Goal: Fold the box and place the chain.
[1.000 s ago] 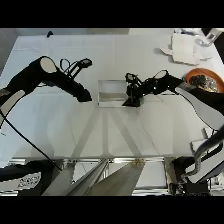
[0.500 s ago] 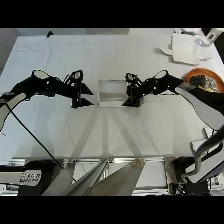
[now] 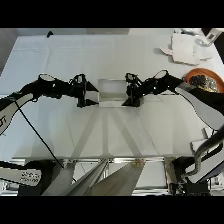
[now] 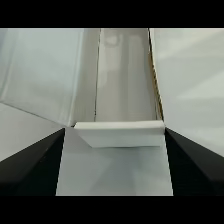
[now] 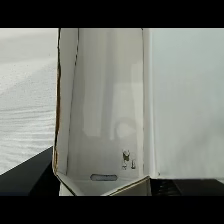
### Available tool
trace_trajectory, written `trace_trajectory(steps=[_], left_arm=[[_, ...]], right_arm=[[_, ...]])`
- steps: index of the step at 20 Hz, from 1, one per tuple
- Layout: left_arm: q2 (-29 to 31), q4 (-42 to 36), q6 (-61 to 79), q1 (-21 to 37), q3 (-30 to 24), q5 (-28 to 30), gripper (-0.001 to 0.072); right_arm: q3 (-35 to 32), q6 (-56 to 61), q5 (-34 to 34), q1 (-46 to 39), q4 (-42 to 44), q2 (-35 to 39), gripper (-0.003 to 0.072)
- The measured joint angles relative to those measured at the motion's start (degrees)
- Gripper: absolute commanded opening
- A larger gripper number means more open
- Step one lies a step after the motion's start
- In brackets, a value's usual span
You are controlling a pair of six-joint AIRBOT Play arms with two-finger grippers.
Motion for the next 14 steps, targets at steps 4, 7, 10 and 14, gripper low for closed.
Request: trace_trajectory(steps=[4, 7, 10, 14], left_arm=[[-0.33, -0.68, 0.52, -0.26, 0.00, 0.04, 0.0704], [-0.44, -0.87, 0.70, -0.39, 0.00, -0.81, 0.0704], [-1.03, -0.96, 0.70, -1.07, 0.00, -0.87, 0.0703], [-2.21, 0.15, -2.51, -3.02, 0.50, 1.27, 0.0699]], right_arm=[[0.00, 0.00, -0.02, -0.02, 0.02, 0.00, 0.0336], [0.00, -0.02, 0.00, -0.02, -0.02, 0.00, 0.0336], [0.00, -0.17, 0.09, -0.02, -0.07, 0.00, 0.0336], [0.00, -0.17, 0.11, -0.02, -0.09, 0.00, 0.0336]])
